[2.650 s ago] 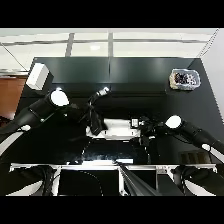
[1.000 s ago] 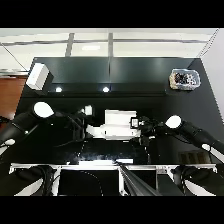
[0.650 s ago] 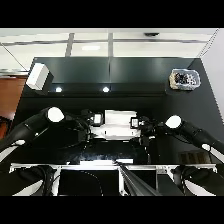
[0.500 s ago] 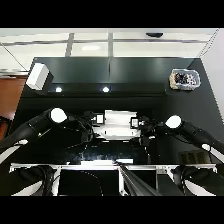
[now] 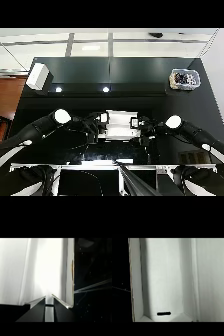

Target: Fold the box and place the chain.

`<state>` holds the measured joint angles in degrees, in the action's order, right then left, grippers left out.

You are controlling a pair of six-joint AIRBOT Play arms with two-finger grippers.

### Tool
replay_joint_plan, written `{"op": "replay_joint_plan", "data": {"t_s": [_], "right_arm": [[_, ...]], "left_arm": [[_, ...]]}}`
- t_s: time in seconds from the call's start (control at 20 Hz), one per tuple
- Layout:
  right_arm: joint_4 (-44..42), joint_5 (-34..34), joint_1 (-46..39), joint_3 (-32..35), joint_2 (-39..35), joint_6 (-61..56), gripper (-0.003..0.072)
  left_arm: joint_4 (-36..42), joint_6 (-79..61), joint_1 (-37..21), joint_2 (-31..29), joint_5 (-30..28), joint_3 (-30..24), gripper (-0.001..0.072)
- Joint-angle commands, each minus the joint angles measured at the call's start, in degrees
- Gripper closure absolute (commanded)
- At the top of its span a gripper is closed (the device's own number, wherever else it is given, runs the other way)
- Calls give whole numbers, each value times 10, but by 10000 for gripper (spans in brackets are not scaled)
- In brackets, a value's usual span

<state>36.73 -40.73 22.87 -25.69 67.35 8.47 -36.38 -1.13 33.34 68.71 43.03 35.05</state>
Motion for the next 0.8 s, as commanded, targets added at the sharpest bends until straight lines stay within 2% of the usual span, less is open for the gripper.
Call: {"op": "replay_joint_plan", "data": {"t_s": [0.0,0.25,0.3,0.35,0.4,0.6,0.65,0.7,0.75], "right_arm": [[0,0,0,0,0,0,269],[0,0,0,0,0,0,269],[0,0,0,0,0,0,269],[0,0,0,0,0,0,269],[0,0,0,0,0,0,269],[0,0,0,0,0,0,269],[0,0,0,0,0,0,269],[0,0,0,0,0,0,269],[0,0,0,0,0,0,269]], "left_arm": [[58,-1,7,22,0,0,572],[51,-6,12,33,-13,0,572],[51,-6,12,33,-13,0,542],[51,-6,12,33,-13,0,425],[51,-6,12,33,-12,0,348],[22,2,12,33,-4,0,440],[16,2,12,32,-4,0,505],[17,2,12,30,-5,0,477],[17,2,12,29,-4,0,348]]}}
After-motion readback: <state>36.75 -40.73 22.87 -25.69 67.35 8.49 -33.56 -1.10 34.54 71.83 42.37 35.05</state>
